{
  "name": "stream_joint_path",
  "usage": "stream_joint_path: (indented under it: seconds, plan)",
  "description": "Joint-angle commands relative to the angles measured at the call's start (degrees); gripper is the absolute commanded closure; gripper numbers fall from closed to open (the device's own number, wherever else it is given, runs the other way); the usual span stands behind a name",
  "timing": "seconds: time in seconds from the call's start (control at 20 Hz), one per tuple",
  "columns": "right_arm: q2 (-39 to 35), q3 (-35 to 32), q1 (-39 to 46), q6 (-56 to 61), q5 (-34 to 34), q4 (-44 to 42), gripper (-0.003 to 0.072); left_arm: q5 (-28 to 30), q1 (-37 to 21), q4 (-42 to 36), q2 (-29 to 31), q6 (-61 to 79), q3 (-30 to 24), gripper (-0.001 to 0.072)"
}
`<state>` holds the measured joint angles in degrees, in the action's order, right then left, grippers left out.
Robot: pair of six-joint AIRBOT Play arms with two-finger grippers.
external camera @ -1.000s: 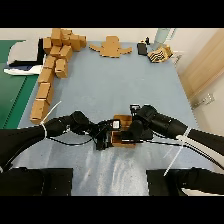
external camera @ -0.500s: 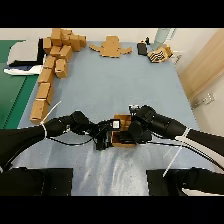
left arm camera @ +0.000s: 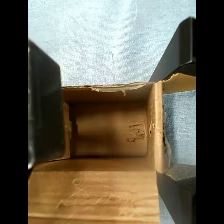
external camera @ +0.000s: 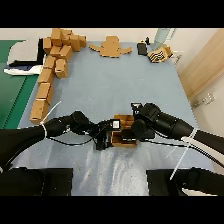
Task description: Fold the box.
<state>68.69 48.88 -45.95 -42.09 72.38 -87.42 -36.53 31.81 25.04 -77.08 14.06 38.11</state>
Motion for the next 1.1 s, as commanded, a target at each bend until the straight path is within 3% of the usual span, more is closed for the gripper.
stream_joint_path:
  seconds: [0.0,0.25,0.3,0.45,0.55,0.6,0.75,0.95,1.0,1.05]
  plan:
    - [1.0,-0.7,-0.2,-0.4,0.2,0.2,0.0281,0.0,0.0,0.0,0.0,0.0,0.0,0.0185]
    - [2.4,-0.9,-0.2,3.8,-6.6,-0.7,0.0282,0.0,0.0,0.0,0.0,0.0,0.0,0.0185]
    - [2.9,-0.9,-0.2,4.2,-6.1,-0.7,0.0326,0.0,0.0,0.0,0.0,0.0,0.0,0.0185]
    - [4.5,-0.9,-0.7,5.6,-4.0,-1.5,0.0344,0.0,0.0,0.0,0.0,0.0,0.0,0.0185]
    - [4.6,-0.9,-1.4,7.3,-3.9,-0.7,0.0394,0.0,0.0,0.0,0.0,0.0,0.0,0.0185]
    - [4.6,-0.9,-1.7,7.8,-3.9,0.0,0.0422,0.0,0.0,0.0,0.0,0.0,0.0,0.0185]
    - [4.6,-0.9,-1.7,8.0,-2.8,0.8,0.0680,0.0,0.0,0.0,0.0,0.0,0.0,0.0185]
    - [4.5,-0.9,-1.9,8.0,-2.9,0.8,0.0663,0.0,0.0,0.0,0.0,0.0,0.0,0.0185]
    - [4.5,-0.9,-1.9,8.0,-2.9,0.8,0.0456,0.0,0.0,0.0,0.0,0.0,0.0,0.0185]
    - [4.5,-0.9,-1.9,8.0,-2.9,0.8,0.0318,0.0,0.0,0.0,0.0,0.0,0.0,0.0185]
